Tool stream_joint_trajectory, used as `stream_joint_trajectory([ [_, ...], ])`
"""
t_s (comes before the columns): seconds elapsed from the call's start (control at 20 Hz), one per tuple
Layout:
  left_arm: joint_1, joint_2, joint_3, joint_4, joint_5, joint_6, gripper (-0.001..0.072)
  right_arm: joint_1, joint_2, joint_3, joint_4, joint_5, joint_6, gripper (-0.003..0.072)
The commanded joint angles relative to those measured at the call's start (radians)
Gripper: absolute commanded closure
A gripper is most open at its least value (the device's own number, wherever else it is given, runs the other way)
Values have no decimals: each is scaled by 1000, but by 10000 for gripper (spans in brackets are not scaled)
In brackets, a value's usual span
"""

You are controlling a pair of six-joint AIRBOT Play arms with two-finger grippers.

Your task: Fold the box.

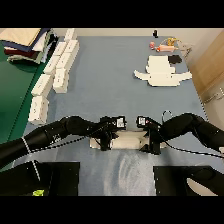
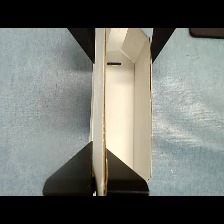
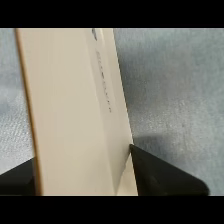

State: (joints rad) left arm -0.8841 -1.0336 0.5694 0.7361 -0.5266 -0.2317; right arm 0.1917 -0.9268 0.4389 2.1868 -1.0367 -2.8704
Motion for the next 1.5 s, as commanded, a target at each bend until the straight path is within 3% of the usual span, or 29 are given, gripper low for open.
stream_joint_trajectory([
  [0.0,0,0,1,0,0,0,695,3,-2,-2,-14,-4,1,-34],
  [0.6,0,0,1,0,0,0,695,2,-7,-47,21,115,-131,-5],
  [0.95,0,0,1,0,0,0,695,1,-8,-68,18,121,-131,-2],
  [1.0,0,0,1,0,0,0,695,2,-8,-68,17,121,-131,49],
  [1.15,0,0,1,0,0,0,695,2,-8,-68,18,123,-131,70],
  [1.2,0,0,1,0,0,0,695,2,-8,-69,18,121,-131,153],
  [1.25,0,0,1,0,0,0,695,2,-8,-70,18,121,-131,174],
  [1.45,0,0,1,0,0,0,695,2,-8,-70,17,120,-131,175],
])
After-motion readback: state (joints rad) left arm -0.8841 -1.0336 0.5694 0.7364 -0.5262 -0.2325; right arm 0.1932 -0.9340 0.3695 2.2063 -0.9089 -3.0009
